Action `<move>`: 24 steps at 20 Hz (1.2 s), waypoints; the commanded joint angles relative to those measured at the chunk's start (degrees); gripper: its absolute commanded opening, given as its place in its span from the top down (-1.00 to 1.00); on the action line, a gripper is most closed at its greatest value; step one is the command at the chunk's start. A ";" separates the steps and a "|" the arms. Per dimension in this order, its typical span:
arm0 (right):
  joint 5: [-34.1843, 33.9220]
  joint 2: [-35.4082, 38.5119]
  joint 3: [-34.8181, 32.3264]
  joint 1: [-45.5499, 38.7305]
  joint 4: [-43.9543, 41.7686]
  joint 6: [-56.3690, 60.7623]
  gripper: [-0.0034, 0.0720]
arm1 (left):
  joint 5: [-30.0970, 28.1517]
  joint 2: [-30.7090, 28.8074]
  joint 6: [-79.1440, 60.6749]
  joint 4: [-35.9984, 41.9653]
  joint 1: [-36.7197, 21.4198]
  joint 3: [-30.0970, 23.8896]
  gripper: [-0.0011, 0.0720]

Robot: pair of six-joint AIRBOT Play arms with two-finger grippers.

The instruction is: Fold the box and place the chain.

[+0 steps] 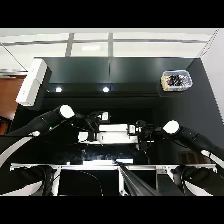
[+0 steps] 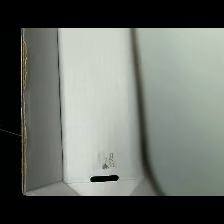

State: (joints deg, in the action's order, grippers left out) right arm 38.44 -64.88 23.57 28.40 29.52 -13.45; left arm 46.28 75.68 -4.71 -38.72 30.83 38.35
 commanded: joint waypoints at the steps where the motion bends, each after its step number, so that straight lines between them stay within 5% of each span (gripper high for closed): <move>1: -0.09 -0.04 0.04 0.07 0.17 0.17 -0.85 | 0.02 -0.04 -0.02 -0.02 0.02 0.07 0.89; 10: -0.11 -0.04 0.04 0.09 0.59 0.39 -0.85 | 0.04 -0.04 0.00 -0.02 0.02 0.07 0.89; 11: -0.11 -0.07 0.04 0.37 1.05 0.42 -0.36 | 0.04 -0.04 0.00 -0.02 0.04 0.07 0.89; 12: -0.24 -0.11 0.04 0.85 1.27 0.50 -0.26 | 0.04 -0.04 0.00 0.00 0.04 0.07 0.89; 16: -0.85 -0.17 0.04 1.49 2.25 1.36 -0.26 | 0.04 -0.07 0.02 -0.02 0.02 0.09 0.88; 19: -1.64 -0.15 0.04 1.46 2.12 2.10 -0.26 | 1.86 -0.85 1.70 -1.38 -1.01 1.44 -0.18; 24: -1.62 -0.15 0.04 1.49 2.12 2.10 -0.26 | 10.08 -8.63 20.31 -21.31 -5.99 3.96 -0.25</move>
State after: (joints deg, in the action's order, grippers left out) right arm 37.15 -65.01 23.59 29.82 31.48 -11.51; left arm 50.72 70.96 5.08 -48.31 27.40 41.15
